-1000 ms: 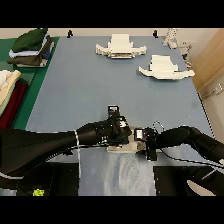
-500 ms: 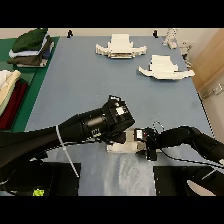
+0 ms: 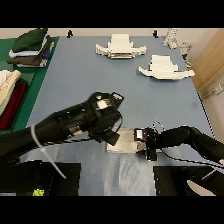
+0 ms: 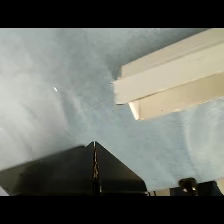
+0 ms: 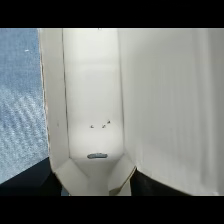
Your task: Fold the box.
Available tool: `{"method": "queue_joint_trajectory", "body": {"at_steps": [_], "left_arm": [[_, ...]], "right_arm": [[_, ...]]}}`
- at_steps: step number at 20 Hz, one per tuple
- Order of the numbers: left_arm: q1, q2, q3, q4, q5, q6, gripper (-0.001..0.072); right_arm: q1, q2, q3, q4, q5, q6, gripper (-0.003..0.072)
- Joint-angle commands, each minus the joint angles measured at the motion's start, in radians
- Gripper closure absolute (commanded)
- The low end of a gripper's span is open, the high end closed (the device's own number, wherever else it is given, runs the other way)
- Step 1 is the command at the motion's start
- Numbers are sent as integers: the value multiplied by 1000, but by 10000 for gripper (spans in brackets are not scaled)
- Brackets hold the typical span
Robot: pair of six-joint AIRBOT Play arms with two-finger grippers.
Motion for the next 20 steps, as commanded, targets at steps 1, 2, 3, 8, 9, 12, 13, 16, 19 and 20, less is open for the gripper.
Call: {"method": "queue_joint_trajectory", "body": {"at_steps": [1,2,3,8,9,12,13,16,19,20], "left_arm": [[123,161,-129,-14,133,269,701],[190,228,-190,-32,194,378,701],[255,284,-246,-76,258,537,699],[568,393,-471,-523,554,1442,16],[603,384,-502,-589,584,1549,15],[666,338,-590,-714,614,1890,15],[674,321,-614,-739,615,1971,15],[673,290,-700,-861,638,2228,16],[641,291,-784,-1046,720,2405,15],[621,290,-802,-1072,742,2404,15]], "right_arm": [[0,1,1,0,0,0,154],[0,1,1,0,0,0,153],[0,1,1,0,0,0,154],[0,1,1,0,0,0,154],[0,1,1,0,0,0,153],[0,1,1,0,0,0,153],[0,1,1,0,0,0,153],[0,1,1,0,0,0,154],[0,1,1,0,0,0,153],[0,1,1,0,0,0,154]]}}
